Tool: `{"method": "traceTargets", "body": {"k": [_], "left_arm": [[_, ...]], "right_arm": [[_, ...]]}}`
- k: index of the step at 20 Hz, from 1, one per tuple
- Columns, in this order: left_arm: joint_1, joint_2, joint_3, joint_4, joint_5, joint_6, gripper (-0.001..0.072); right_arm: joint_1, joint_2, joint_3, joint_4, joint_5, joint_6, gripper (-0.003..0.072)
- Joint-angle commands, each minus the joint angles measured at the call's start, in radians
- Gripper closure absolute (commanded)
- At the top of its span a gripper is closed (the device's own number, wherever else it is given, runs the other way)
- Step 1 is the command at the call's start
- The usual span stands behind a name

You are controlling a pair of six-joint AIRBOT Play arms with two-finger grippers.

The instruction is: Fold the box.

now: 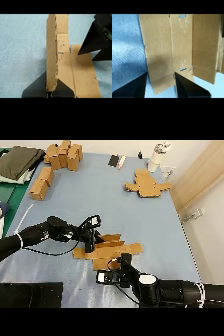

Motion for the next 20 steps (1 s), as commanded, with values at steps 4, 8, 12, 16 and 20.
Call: {"method": "traceTargets", "body": {"k": [4, 8, 12, 16, 20], "left_arm": [[0.0, -0.001, 0.0, 0.0, 0.0, 0.0, 0.0696], [0.0, -0.001, 0.0, 0.0, 0.0, 0.0, 0.0696], [0.0, -0.001, 0.0, 0.0, 0.0, 0.0, 0.0696], [0.0, -0.001, 0.0, 0.0, 0.0, 0.0, 0.0696], [0.0, -0.001, 0.0, 0.0, 0.0, 0.0, 0.0696]], "right_arm": [[-0.006, -0.001, 0.007, -0.089, 0.004, 0.096, 0.0183], [-0.006, 0.011, 0.034, -0.089, -0.009, 0.113, 0.0183], [-0.006, 0.016, 0.036, -0.092, -0.008, 0.113, 0.0179], [-0.015, 0.018, 0.037, -0.093, -0.003, 0.115, -0.0034], [-0.143, 0.018, 0.057, -0.038, 0.047, 0.237, -0.0034]]}}
